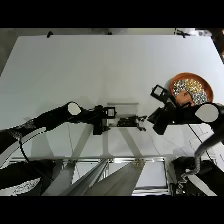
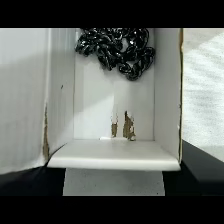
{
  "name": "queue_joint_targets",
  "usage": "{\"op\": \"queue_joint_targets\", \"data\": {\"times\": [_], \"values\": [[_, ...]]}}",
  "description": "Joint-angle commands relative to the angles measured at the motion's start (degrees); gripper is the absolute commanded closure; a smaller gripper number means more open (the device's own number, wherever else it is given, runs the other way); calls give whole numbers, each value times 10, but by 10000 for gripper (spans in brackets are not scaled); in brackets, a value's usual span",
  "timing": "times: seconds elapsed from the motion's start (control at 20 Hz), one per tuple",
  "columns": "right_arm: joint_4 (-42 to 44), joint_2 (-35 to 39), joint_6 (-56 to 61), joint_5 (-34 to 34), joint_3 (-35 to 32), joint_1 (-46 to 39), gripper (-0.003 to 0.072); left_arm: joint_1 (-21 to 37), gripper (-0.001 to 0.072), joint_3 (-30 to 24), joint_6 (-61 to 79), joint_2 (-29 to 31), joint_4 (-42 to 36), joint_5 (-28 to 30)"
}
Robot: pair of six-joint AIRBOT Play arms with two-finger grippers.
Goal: Fold the box and place the chain.
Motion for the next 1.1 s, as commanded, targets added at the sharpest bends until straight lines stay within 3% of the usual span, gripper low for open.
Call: {"op": "queue_joint_targets", "data": {"times": [0.0, 0.05, 0.15, 0.45, 0.65, 0.8, 0.95, 1.05], "values": [[17, -38, -316, -9, -30, -30, 64, 0, 504, 0, 0, 0, 0, 0], [43, -57, -356, -53, -39, -30, -24, 0, 504, 0, 0, 0, 0, 0], [92, -94, -417, -105, -47, -21, -30, 0, 504, 0, 0, 0, 0, 0], [125, -165, -500, -129, -47, 35, -30, 0, 504, 0, 0, 0, 0, 0], [139, -169, -495, -179, -47, 38, -27, 0, 504, 0, 0, 0, 0, 0], [198, -171, -496, -185, -47, 38, -19, 0, 504, 0, 0, 0, 0, 0], [206, -179, -494, -185, -47, 38, 82, 0, 504, 0, 0, 0, 0, 0], [206, -181, -478, -181, -47, 38, 240, 0, 504, 0, 0, 0, 0, 0]]}}
